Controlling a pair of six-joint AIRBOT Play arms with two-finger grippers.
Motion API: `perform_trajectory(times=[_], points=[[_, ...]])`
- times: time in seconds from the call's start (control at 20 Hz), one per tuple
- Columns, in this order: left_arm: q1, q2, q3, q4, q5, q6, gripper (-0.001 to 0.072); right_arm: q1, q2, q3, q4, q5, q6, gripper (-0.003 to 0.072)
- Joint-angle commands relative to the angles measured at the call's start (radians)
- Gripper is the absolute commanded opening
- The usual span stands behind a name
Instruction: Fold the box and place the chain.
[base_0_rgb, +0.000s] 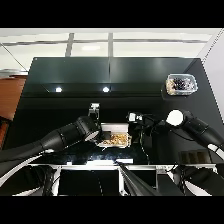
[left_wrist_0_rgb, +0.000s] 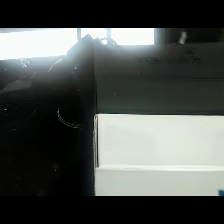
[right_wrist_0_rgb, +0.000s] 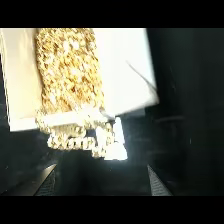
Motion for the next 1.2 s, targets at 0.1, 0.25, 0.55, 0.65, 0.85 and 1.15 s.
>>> perform_trajectory(times=[0.1, 0.25, 0.55, 0.65, 0.85, 1.15], points=[[-0.001, 0.0, 0.0, 0.0, 0.001, 0.0, 0.0028, 0.037, -0.014, -0.009, 0.014, -0.046, -0.049, 0.0705], [-0.001, 0.0, 0.0, 0.0, 0.001, 0.0, 0.0028, 0.061, -0.014, -0.042, 0.02, -0.043, -0.049, 0.0705], [-0.001, 0.0, 0.0, 0.0, 0.0, 0.0, 0.0028, 0.103, -0.014, -0.051, 0.026, -0.043, -0.035, 0.0705], [-0.001, 0.0, 0.0, 0.0, 0.0, 0.0, 0.0028, 0.102, -0.014, -0.053, 0.027, -0.055, -0.035, 0.0705], [-0.001, 0.0, 0.0, 0.0, 0.0, 0.0, 0.0028, 0.103, -0.014, -0.06, 0.062, -0.09, -0.026, 0.0704], [-0.001, 0.0, 0.0, 0.0, 0.0, 0.0, 0.0028, 0.103, -0.014, -0.061, 0.071, -0.138, -0.027, 0.0704]])
